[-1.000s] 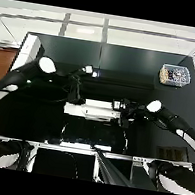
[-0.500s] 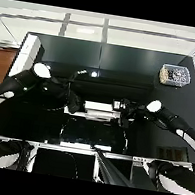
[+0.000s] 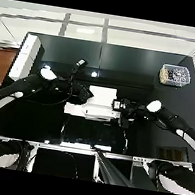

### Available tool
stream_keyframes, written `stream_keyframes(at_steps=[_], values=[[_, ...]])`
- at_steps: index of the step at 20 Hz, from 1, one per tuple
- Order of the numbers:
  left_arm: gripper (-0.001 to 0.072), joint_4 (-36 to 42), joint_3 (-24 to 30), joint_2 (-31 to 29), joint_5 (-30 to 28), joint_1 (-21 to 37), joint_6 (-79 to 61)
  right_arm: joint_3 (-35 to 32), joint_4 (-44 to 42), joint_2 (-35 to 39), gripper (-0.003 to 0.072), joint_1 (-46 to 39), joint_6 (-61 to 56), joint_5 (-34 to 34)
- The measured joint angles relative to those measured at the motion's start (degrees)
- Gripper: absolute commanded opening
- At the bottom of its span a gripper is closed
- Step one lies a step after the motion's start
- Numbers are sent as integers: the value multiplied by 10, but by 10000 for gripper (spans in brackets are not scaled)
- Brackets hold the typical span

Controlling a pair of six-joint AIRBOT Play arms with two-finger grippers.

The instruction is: Fold the box and place the chain.

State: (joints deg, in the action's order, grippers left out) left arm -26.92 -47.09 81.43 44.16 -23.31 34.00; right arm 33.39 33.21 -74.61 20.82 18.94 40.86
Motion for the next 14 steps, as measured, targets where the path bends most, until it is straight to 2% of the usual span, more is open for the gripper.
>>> stream_keyframes(at_steps=[3,6,10,14], values=[[21,-9,0,30,-4,-9,33,0,0,0,127,0,0,0],[20,-27,-5,27,1,-2,57,0,0,0,127,0,0,0],[22,-60,-8,-48,16,51,94,0,0,0,127,0,0,0],[29,-58,38,-135,35,69,31,0,-1,0,127,0,0,0]])
